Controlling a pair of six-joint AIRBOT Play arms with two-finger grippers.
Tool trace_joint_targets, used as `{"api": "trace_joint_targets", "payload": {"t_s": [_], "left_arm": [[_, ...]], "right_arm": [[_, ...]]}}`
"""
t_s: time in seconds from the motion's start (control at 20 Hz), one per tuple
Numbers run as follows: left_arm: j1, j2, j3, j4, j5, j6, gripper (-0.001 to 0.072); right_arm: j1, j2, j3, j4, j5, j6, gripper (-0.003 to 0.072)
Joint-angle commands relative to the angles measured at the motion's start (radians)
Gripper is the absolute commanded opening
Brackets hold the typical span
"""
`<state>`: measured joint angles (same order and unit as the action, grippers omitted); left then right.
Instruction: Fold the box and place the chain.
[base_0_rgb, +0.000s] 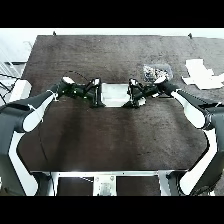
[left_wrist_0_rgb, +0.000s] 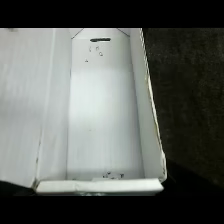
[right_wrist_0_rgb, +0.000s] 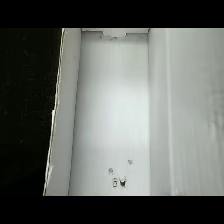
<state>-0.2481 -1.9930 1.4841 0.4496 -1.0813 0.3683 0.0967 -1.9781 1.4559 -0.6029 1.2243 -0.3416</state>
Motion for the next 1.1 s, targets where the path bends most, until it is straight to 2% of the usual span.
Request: {"api": "trace_joint_targets", "payload": {"t_s": [0.0,0.25,0.4,1.05], "left_arm": [[0.003,-0.002,0.002,-0.008,0.000,-0.013,0.0720],[0.002,-0.011,0.019,0.009,0.005,0.000,0.0720],[0.002,-0.047,0.072,0.015,-0.057,-0.018,0.0720],[0.003,-0.056,0.074,0.015,-0.036,-0.001,0.0720]], "right_arm": [[0.001,-0.001,0.000,0.000,0.000,0.000,0.0584],[0.001,-0.001,0.000,0.000,0.000,0.000,0.0584],[0.001,-0.001,0.000,0.000,0.000,0.000,0.0585],[0.001,-0.001,0.000,0.000,0.000,0.001,0.0585]]}}
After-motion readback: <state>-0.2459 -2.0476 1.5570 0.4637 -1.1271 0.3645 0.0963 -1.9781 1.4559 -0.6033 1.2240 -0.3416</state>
